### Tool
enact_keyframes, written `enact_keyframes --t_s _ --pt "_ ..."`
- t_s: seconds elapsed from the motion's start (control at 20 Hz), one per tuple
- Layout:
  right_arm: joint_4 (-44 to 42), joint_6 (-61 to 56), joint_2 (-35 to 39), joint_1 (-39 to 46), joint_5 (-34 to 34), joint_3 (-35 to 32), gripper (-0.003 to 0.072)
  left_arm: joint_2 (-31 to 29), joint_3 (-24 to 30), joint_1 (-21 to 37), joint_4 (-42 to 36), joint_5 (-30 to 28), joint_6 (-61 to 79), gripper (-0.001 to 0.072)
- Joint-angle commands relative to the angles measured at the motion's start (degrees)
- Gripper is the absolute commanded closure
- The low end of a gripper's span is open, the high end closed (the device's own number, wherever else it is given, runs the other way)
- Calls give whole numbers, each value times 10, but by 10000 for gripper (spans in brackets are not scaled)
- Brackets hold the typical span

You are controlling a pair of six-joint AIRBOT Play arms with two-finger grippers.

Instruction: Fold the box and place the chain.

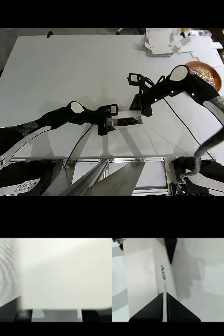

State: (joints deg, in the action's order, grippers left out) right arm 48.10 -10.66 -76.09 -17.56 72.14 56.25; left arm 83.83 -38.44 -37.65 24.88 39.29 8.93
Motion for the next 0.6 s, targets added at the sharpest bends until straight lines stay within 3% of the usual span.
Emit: enact_keyframes --t_s 0.0,0.05,0.2,0.55 --pt "25 9 19 -13 1 -23 543 0 0 0 0 0 0 436" --pt "26 9 26 -16 -9 -30 459 0 0 0 0 0 0 436" --pt "31 9 48 -34 -63 -49 386 0 0 0 0 0 0 436" --pt "33 9 49 -82 -92 -49 391 0 0 0 0 0 0 436"
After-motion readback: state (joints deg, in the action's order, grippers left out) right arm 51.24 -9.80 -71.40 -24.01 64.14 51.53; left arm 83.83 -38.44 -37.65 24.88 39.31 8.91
